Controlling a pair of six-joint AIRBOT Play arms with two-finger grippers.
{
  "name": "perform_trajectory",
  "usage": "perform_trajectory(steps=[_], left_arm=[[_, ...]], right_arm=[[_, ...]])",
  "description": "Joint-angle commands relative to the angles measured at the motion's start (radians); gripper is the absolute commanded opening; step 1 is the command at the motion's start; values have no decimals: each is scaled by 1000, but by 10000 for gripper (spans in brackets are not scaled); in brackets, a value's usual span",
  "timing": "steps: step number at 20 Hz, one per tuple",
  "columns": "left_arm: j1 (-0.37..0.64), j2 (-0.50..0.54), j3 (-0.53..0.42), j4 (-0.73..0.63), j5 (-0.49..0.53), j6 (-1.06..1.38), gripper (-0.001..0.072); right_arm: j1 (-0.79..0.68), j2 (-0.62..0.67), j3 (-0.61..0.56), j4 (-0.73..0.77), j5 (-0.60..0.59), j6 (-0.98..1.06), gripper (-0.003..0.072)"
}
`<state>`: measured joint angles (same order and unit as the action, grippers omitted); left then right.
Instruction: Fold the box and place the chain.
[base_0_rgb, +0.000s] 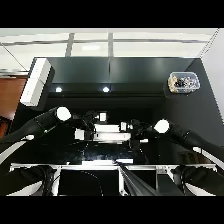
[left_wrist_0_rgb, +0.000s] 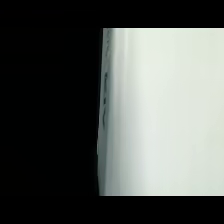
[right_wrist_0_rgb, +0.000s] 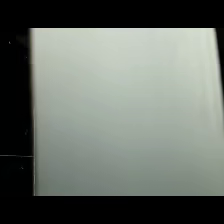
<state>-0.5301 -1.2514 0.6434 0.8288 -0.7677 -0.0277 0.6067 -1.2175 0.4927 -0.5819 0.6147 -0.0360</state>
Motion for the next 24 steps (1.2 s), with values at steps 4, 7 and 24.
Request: perform_trajectory(steps=[4, 7, 24], left_arm=[[0, 0, 0, 0, 0, -1, 26], [0, 0, 0, 0, 0, -2, 26], [0, 0, 0, 0, 1, -3, 26]], right_arm=[[2, -3, -1, -54, 3, 44, 643], [1, -2, -1, -55, 6, 42, 637], [-25, 3, -1, -19, 36, -1, 341]])
